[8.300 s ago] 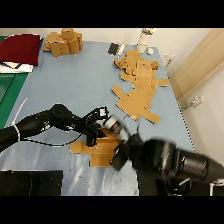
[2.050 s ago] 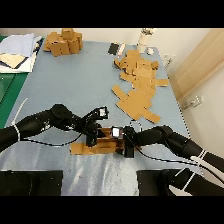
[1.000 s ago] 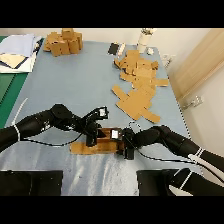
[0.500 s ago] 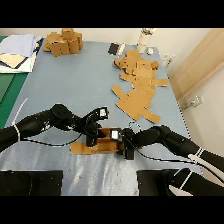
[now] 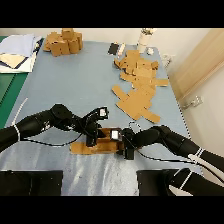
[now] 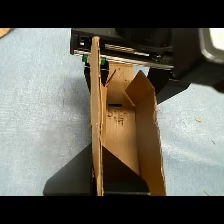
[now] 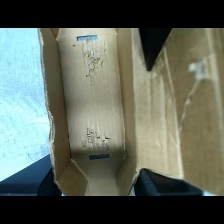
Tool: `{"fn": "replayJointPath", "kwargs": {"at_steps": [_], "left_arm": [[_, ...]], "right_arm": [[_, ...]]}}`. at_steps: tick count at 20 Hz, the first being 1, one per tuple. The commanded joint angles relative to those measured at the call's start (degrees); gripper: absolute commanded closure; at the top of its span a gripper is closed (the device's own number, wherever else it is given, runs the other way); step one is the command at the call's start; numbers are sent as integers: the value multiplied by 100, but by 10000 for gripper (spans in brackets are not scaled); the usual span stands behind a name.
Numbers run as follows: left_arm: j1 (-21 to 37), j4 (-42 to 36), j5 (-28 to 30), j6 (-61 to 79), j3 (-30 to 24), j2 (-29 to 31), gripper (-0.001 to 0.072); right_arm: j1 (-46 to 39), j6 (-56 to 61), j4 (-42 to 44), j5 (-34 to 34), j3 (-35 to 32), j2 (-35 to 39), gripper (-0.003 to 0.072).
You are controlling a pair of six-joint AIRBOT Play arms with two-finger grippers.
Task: Fold the box.
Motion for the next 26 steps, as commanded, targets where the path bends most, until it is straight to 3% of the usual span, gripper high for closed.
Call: {"fn": "replayJointPath", "kwargs": {"at_steps": [1, 6, 7, 8, 9, 11, 14, 17, 18, 19, 20, 22, 24, 26], "left_arm": [[-2, -46, -15, -2, 7, -2, 695], [0, -35, -33, -125, 7, -2, 693], [0, 4, -20, -240, 7, -2, 624], [2, 22, 55, -424, 7, 0, 264], [33, 24, 144, -905, 7, 15, 13], [223, 424, 76, -1727, 9, 120, 12], [616, 1851, -431, -3329, 9, 623, 12], [940, 2470, -1228, -4478, 7, 1274, 13], [957, 2500, -1526, -4830, 7, 1419, 95], [938, 2496, -1932, -5340, 4, 1510, 477], [870, 2400, -2312, -5775, -11, 1512, 697], [549, 1705, -2544, -6653, -262, 1475, 695], [103, 492, -1893, -6789, -608, 1410, 696], [-127, -109, -883, -6780, -643, 1246, 696]], "right_arm": [[7, 2, 0, -61, 2, -4, 148], [4, 4, 0, -61, 2, -4, 148], [4, 2, 0, -61, 2, -4, 148], [4, 4, 0, -61, 2, -4, 148], [4, 2, 0, -61, 2, -4, 148], [4, 2, 0, -61, 2, -4, 148], [4, 2, -2, -61, 2, -4, 148], [4, 2, -2, -61, 2, -4, 148], [4, 2, -2, -61, 2, -4, 148], [4, 2, -2, -61, 2, -4, 148], [4, 2, -2, -61, 2, -4, 148], [4, 2, -2, -61, 2, -4, 148], [4, 2, -2, -61, 2, -4, 148], [4, 2, 0, -70, 2, -4, 148]]}}
